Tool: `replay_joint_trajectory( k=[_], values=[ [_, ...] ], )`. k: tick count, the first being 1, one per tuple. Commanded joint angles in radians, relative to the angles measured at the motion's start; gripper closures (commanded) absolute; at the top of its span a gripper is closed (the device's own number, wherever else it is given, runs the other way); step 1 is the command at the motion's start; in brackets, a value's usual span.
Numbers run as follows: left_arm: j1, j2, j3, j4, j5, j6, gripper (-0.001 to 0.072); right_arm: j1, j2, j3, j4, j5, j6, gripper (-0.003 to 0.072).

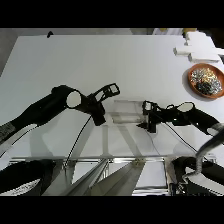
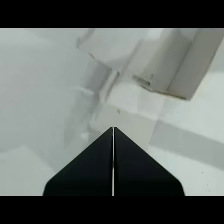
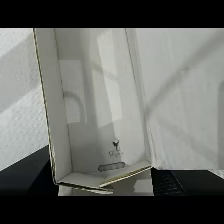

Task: Fold the box and place the chain.

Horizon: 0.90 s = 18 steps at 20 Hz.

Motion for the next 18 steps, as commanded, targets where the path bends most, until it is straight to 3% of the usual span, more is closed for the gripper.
replay_joint_trajectory(
  k=[1,4,7,9,10,11,13,15,18],
  values=[
    [0.016,-0.035,-0.061,-0.065,0.048,0.195,0.0702,0.000,0.000,0.000,0.000,0.000,0.000,0.0370],
    [0.015,-0.088,-0.064,-0.080,0.121,0.277,0.0698,0.000,0.000,0.000,0.000,0.000,0.000,0.0370],
    [0.015,-0.107,-0.064,-0.089,0.126,0.395,0.0663,0.000,0.000,0.000,0.000,0.000,0.000,0.0370],
    [0.015,-0.107,-0.064,-0.089,0.127,0.465,0.0533,0.000,0.000,0.000,0.000,0.000,0.000,0.0370],
    [0.015,-0.107,-0.064,-0.089,0.127,0.494,0.0531,0.000,0.000,0.000,0.000,0.000,0.000,0.0370],
    [0.015,-0.107,-0.064,-0.089,0.127,0.527,0.0484,0.000,0.000,0.000,0.000,0.000,0.000,0.0370],
    [0.015,-0.107,-0.064,-0.089,0.130,0.572,0.0475,0.000,0.000,0.000,0.000,0.000,0.000,0.0370],
    [0.016,-0.107,-0.077,-0.089,0.163,0.571,0.0410,0.000,0.000,0.000,0.000,0.000,0.000,0.0370],
    [0.015,-0.107,-0.117,-0.090,0.214,0.571,0.0410,0.000,0.000,0.000,0.000,0.000,0.000,0.0370]
  ],
)
